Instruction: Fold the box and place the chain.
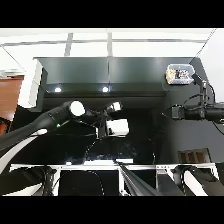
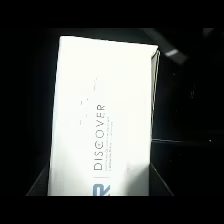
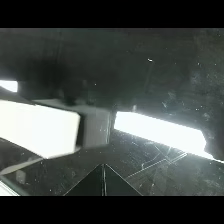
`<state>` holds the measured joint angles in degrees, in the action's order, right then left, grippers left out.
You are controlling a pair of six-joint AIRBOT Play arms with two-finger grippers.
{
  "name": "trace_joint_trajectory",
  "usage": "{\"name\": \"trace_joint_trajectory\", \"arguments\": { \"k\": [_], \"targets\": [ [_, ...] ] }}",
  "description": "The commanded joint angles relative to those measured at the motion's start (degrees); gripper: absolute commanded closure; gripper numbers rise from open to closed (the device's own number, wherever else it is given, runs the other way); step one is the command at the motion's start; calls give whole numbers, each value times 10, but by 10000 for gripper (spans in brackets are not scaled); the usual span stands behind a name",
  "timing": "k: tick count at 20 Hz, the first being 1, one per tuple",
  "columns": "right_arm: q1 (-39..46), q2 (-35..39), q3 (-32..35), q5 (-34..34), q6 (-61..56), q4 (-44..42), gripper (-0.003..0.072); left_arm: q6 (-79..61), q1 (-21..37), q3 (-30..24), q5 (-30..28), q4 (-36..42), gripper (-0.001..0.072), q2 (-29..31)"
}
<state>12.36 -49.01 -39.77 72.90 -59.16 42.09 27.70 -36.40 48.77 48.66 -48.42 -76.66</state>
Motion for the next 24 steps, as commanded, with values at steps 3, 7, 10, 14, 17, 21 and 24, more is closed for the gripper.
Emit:
{"name": "trace_joint_trajectory", "arguments": {
  "k": [3, 7, 10, 14, 17, 21, 24],
  "targets": [
    [0, 0, 0, 0, 0, 0, 673, 407, 133, 5, 124, -266, 369, 106],
    [0, 0, 0, -1, 5, 0, 674, 490, 352, -50, 219, -375, 369, 205],
    [0, 0, 0, -4, 13, 0, 673, 494, 573, -90, 222, -377, 369, 249],
    [0, 0, 0, -19, 12, -1, 674, 485, 793, -95, 186, -367, 369, 256],
    [0, 0, 0, -31, 10, -3, 673, 381, 828, -95, 134, -294, 368, 242],
    [0, 0, 0, -34, -2, -3, 673, 288, 808, -95, 59, -264, 368, 219],
    [0, 0, 0, -43, -24, -3, 673, 210, 791, -95, 12, -194, 368, 202]
  ]
}}
